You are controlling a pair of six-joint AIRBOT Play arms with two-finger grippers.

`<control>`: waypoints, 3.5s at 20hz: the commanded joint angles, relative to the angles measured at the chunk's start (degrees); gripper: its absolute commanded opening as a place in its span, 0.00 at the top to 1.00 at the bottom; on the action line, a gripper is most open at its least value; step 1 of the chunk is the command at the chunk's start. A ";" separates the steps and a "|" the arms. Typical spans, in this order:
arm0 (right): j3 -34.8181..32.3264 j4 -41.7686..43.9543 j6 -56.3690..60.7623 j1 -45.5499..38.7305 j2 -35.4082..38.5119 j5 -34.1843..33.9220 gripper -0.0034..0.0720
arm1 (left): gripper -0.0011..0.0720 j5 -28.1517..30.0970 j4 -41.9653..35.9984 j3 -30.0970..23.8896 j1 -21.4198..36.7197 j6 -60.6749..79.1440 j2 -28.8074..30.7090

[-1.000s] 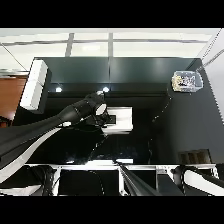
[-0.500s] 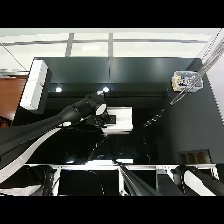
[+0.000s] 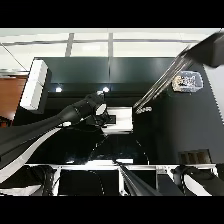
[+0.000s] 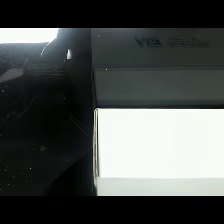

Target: Fold the box and place the chain.

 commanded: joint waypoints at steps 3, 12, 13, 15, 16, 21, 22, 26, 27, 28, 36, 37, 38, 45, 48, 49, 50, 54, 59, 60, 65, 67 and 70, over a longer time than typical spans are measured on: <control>-14.58 10.08 -4.92 2.23 -0.17 -1.03 0.95 | 0.95 0.02 0.02 0.04 0.04 0.00 -0.04; -31.54 24.87 -11.67 5.40 -3.34 -8.87 0.95 | 0.95 0.04 0.02 0.04 0.04 0.00 -0.04; -31.82 24.09 -11.82 6.75 -4.50 -9.14 0.95 | 0.95 0.04 0.02 0.04 0.04 0.00 -0.04; -33.00 22.32 -11.80 8.96 -6.84 -11.19 0.95 | 0.95 0.02 0.02 0.04 0.04 0.00 -0.04; -33.94 21.53 -11.78 9.75 -7.98 -12.90 0.94 | 0.95 0.02 0.02 0.04 0.04 0.00 -0.04; -38.66 19.39 -11.74 13.40 -14.36 -21.99 0.94 | 0.95 0.02 0.00 0.04 0.04 0.00 -0.04; -39.12 18.32 -11.72 13.77 -15.21 -23.37 0.94 | 0.95 0.02 0.00 0.04 0.04 0.00 -0.04; -39.67 17.40 -11.63 13.73 -16.90 -24.04 0.94 | 0.95 0.02 0.00 0.04 0.04 0.00 -0.04; -39.65 17.49 -11.63 13.68 -16.87 -23.39 0.89 | 0.95 0.02 0.00 0.04 0.04 0.00 -0.04; -39.65 17.62 -11.23 13.11 -16.87 -21.88 0.56 | 0.95 0.02 0.02 0.04 0.04 0.00 -0.04; -46.40 4.04 -17.92 -8.20 -3.93 -18.86 0.40 | 0.95 0.02 0.02 0.04 0.04 0.00 -0.04; -49.81 4.00 -21.86 -8.92 -2.89 -22.62 0.27 | 0.95 0.02 0.02 0.04 0.04 0.00 -0.04; -52.65 4.09 -26.10 -8.44 -2.86 -25.62 0.02 | 0.95 0.02 0.02 0.04 0.04 0.00 -0.04; -60.70 5.46 -74.34 5.84 -8.35 -42.03 0.02 | 0.95 0.02 0.00 0.04 0.04 -0.02 -0.04; -60.70 11.80 -89.68 8.33 -11.50 -41.90 0.02 | 0.95 0.00 -0.02 0.04 0.04 -0.02 -0.04; -60.70 13.49 -93.59 8.70 -11.98 -42.03 0.02 | 0.95 0.02 -0.02 0.04 0.04 -0.02 -0.04; -60.70 14.99 -96.50 8.72 -12.41 -42.12 0.02 | 0.95 0.02 -0.02 0.04 0.04 -0.02 -0.04; -60.70 19.15 -100.61 9.01 -14.58 -42.18 0.02 | 0.95 0.00 -0.02 0.04 0.04 -0.02 -0.04; -60.59 19.02 -100.15 11.69 -15.41 -46.01 0.02 | 0.95 0.02 -0.04 0.04 0.04 0.00 -0.04; -60.57 18.67 -99.47 12.13 -15.50 -46.82 0.02 | 0.95 0.02 -0.04 0.04 0.04 -0.02 -0.04; -60.41 15.13 -94.68 12.81 -15.74 -48.24 0.38 | 0.95 0.02 -0.04 0.04 0.04 -0.02 -0.04; -60.41 11.78 -91.76 12.79 -15.54 -48.04 0.95 | 0.95 0.02 -0.02 0.04 0.04 0.00 -0.04; -60.33 9.79 -86.23 12.61 -13.38 -48.15 0.94 | 0.95 0.02 -0.04 0.04 0.04 -0.02 -0.04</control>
